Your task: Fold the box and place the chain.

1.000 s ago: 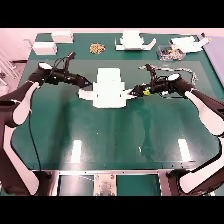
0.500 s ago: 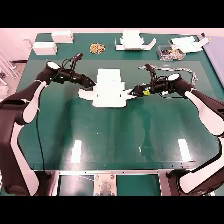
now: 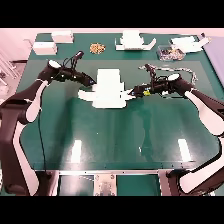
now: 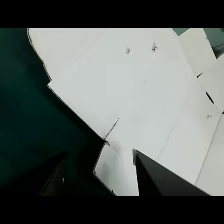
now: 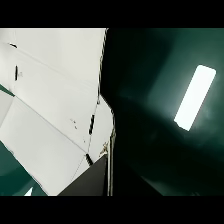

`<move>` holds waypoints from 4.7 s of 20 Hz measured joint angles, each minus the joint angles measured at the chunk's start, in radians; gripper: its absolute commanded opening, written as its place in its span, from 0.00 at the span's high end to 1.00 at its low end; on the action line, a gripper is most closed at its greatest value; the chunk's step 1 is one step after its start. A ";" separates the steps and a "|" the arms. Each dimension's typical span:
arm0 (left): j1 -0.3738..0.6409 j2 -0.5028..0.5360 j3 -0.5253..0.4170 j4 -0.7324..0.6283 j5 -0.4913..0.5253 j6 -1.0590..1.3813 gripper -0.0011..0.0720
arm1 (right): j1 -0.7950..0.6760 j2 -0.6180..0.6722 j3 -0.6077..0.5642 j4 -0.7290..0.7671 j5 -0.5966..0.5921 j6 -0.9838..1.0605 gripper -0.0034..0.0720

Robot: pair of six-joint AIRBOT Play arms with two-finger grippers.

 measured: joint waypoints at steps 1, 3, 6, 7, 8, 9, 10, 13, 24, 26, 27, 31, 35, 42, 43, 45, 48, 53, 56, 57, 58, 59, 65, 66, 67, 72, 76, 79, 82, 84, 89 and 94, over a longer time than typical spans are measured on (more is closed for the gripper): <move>-0.001 -0.005 0.002 -0.017 -0.002 0.000 0.30 | 0.000 0.000 0.000 0.000 0.003 0.000 0.95; -0.001 -0.016 0.003 -0.031 -0.011 0.001 0.30 | 0.000 0.000 0.000 0.000 0.006 0.000 0.95; -0.007 -0.023 0.004 -0.053 -0.032 0.004 0.31 | 0.000 0.000 0.000 0.000 0.009 0.000 0.95; -0.012 -0.028 0.004 -0.052 -0.042 0.007 0.31 | 0.002 0.000 0.000 0.000 0.010 0.000 0.95; -0.017 -0.029 0.004 -0.060 -0.049 0.012 0.31 | 0.002 0.000 0.000 0.000 0.011 0.000 0.95; -0.020 -0.030 0.005 -0.072 -0.050 0.018 0.31 | 0.003 0.000 0.000 0.000 0.011 0.000 0.95; -0.023 -0.034 0.004 -0.075 -0.055 0.023 0.31 | 0.003 0.000 0.000 0.000 0.011 0.000 0.95; -0.026 -0.037 0.005 -0.095 -0.065 0.033 0.31 | 0.004 0.000 0.000 0.000 0.011 0.000 0.95; -0.029 -0.069 0.004 -0.116 -0.101 0.060 0.61 | 0.004 0.000 0.000 0.000 0.011 -0.001 0.95; -0.029 -0.074 0.004 -0.124 -0.102 0.073 0.61 | 0.004 0.000 0.000 -0.001 0.011 -0.001 0.95; -0.029 -0.074 0.004 -0.129 -0.103 0.079 0.67 | 0.004 0.000 0.000 -0.003 0.011 -0.001 0.95; -0.030 -0.076 0.004 -0.148 -0.106 0.099 0.79 | 0.004 0.000 -0.002 -0.018 0.011 -0.001 0.95; -0.031 -0.076 0.004 -0.161 -0.118 0.134 0.96 | 0.004 0.000 -0.006 -0.024 0.010 0.000 0.95; -0.029 -0.076 0.005 -0.183 -0.225 0.349 0.96 | -0.010 0.000 -0.008 -0.020 0.013 -0.004 0.67; -0.030 -0.076 0.004 -0.188 -0.240 0.399 0.97 | -0.014 0.000 -0.008 -0.007 0.011 -0.011 0.62; -0.032 -0.076 0.001 -0.208 -0.261 0.491 0.97 | -0.028 0.000 -0.008 0.040 0.013 -0.030 0.62; -0.029 -0.076 -0.021 -0.221 -0.270 0.605 0.97 | -0.063 0.007 -0.008 0.150 0.023 -0.083 0.62; -0.030 -0.076 -0.039 -0.247 -0.271 0.735 0.97 | -0.129 0.014 -0.008 0.286 0.037 -0.150 0.62; -0.030 -0.076 -0.042 -0.255 -0.265 0.774 0.97 | -0.147 0.014 -0.008 0.317 0.043 -0.167 0.62; -0.030 -0.074 -0.042 -0.254 -0.261 0.781 0.97 | -0.150 0.014 -0.008 0.320 0.044 -0.171 0.62; -0.030 -0.071 -0.043 -0.253 -0.257 0.787 0.97 | -0.154 0.014 -0.008 0.324 0.044 -0.174 0.62; -0.030 -0.065 -0.046 -0.246 -0.254 0.792 0.97 | -0.155 0.014 -0.008 0.328 0.044 -0.177 0.62; -0.030 0.006 -0.145 -0.231 -0.173 0.853 0.97 | -0.159 0.014 -0.010 0.335 0.045 -0.183 0.62; -0.030 0.014 -0.166 -0.232 -0.153 0.867 0.97 | -0.159 0.014 -0.010 0.335 0.045 -0.183 0.62; -0.030 0.019 -0.186 -0.235 -0.137 0.883 0.97 | -0.159 0.015 -0.012 0.336 0.045 -0.183 0.62; -0.030 0.033 -0.237 -0.268 -0.099 0.953 0.97 | -0.159 0.014 -0.021 0.338 0.045 -0.184 0.63; -0.029 0.035 -0.262 -0.286 -0.090 0.999 0.97 | -0.159 0.014 -0.024 0.338 0.045 -0.185 0.63; -0.029 0.036 -0.274 -0.298 -0.089 1.026 0.97 | -0.159 0.014 -0.024 0.338 0.045 -0.185 0.63; -0.029 0.036 -0.277 -0.299 -0.096 1.038 0.96 | -0.159 0.014 -0.024 0.338 0.045 -0.185 0.63; -0.029 0.036 -0.279 -0.300 -0.098 1.043 0.96 | -0.159 0.014 -0.024 0.338 0.045 -0.185 0.64; -0.029 0.036 -0.279 -0.302 -0.097 1.046 0.96 | -0.159 0.019 -0.025 0.378 0.045 -0.263 0.71; -0.030 0.036 -0.279 -0.304 -0.094 1.047 0.96 | -0.141 0.123 -0.090 0.418 0.058 -0.370 0.72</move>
